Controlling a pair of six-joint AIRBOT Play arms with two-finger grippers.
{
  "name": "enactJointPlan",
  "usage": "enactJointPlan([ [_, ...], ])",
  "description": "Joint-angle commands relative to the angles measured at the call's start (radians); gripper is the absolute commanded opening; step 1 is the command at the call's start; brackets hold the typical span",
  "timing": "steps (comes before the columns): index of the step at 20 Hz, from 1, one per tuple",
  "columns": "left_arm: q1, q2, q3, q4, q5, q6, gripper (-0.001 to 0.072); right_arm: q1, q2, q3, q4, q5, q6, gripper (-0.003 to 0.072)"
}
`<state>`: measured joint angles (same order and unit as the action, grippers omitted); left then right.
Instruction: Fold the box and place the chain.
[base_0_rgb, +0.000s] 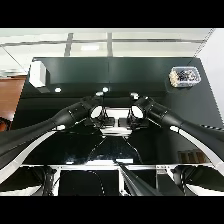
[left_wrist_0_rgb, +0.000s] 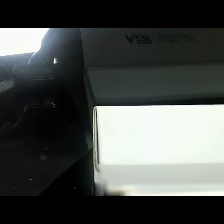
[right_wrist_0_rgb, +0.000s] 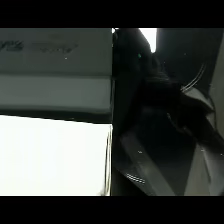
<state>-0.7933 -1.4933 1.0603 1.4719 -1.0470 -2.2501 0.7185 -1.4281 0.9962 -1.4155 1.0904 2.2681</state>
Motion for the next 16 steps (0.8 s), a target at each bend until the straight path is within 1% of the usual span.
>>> enactJointPlan([
  [1, 0.000, -0.001, 0.000, 0.004, -0.002, 0.002, 0.0029, 0.000, 0.000, 0.001, 0.000, -0.004, -0.005, 0.0010],
  [3, 0.000, -0.001, 0.000, 0.004, -0.002, 0.002, 0.0029, 0.000, 0.001, 0.001, 0.001, -0.015, -0.005, 0.0026],
  [4, 0.000, -0.001, 0.000, 0.004, -0.002, 0.002, 0.0029, -0.002, 0.002, 0.004, 0.002, -0.016, -0.005, 0.0190],
  [5, 0.000, -0.001, 0.000, 0.004, -0.003, 0.002, 0.0029, -0.002, 0.004, 0.012, 0.002, 0.000, -0.006, 0.0325],
  [6, 0.000, -0.001, 0.000, 0.004, -0.002, 0.002, 0.0029, -0.002, 0.009, 0.026, 0.001, 0.020, -0.029, 0.0335],
  [9, 0.000, -0.001, 0.000, 0.004, -0.002, 0.002, 0.0029, -0.002, 0.045, 0.080, -0.040, 0.098, -0.121, 0.0335],
  [12, 0.000, -0.001, 0.000, 0.004, -0.002, 0.002, 0.0029, -0.002, 0.158, 0.129, -0.103, 0.204, -0.249, 0.0335],
  [13, 0.000, -0.001, 0.000, 0.004, -0.003, 0.002, 0.0029, -0.002, 0.223, 0.134, -0.166, 0.220, -0.257, 0.0334],
  [14, 0.000, -0.001, 0.000, 0.004, -0.004, 0.002, 0.0029, -0.002, 0.286, 0.133, -0.270, 0.229, -0.247, 0.0334],
  [16, 0.000, -0.001, 0.000, 0.004, -0.004, 0.002, 0.0029, -0.009, 0.381, 0.101, -0.615, 0.214, -0.153, 0.0333],
])
